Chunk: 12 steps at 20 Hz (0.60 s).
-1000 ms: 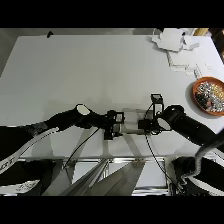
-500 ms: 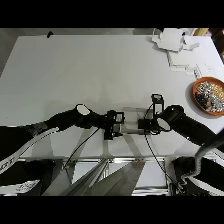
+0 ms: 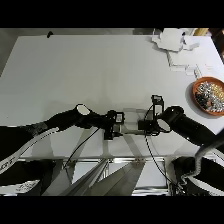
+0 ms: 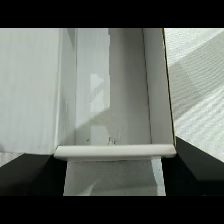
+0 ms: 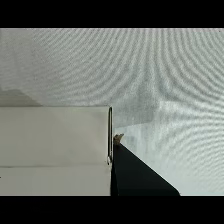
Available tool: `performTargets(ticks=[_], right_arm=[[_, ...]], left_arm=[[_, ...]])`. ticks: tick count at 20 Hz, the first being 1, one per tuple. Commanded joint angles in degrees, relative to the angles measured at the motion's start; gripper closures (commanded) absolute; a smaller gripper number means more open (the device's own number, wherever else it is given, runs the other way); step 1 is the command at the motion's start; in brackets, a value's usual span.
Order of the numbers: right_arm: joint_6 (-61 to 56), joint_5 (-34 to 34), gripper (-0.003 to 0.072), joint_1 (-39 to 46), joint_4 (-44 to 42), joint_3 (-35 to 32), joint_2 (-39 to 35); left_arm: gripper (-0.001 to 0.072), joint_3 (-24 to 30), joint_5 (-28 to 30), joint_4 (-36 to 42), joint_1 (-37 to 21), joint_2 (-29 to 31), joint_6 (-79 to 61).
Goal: Fold the box and place the chain.
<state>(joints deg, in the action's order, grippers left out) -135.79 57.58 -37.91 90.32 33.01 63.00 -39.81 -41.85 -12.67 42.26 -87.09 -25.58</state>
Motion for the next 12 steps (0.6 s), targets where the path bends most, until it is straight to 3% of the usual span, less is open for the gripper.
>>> performTargets(ticks=[1, 3, 4, 5, 9, 12], right_arm=[[1.33, 0.42, 0.0665, 0.0, -0.13, -0.2, 0.04], [2.82, 0.26, 0.0646, 0.0, -0.13, -0.2, 0.02], [3.98, 0.28, 0.0504, 0.0, -0.11, -0.17, -0.11], [5.35, 0.46, 0.0415, 0.02, 0.04, -0.15, -0.63], [12.52, 2.08, 0.038, 0.02, 3.17, -0.15, -8.04], [22.77, 8.33, 0.0322, 0.02, 5.95, -0.15, -17.07]], left_arm=[[0.0491, -0.02, 0.0, 0.02, -0.02, 0.04, 0.13], [0.0491, -0.02, 0.02, 0.02, -0.02, 0.04, 0.13], [0.0491, -0.02, 0.0, 0.02, -0.02, 0.04, 0.13], [0.0491, -0.02, 0.0, 0.0, -0.02, 0.04, 0.13], [0.0491, -0.02, 0.0, 0.0, -0.02, 0.04, 0.13], [0.0491, -0.02, 0.0, 0.02, -0.02, 0.04, 0.13]])
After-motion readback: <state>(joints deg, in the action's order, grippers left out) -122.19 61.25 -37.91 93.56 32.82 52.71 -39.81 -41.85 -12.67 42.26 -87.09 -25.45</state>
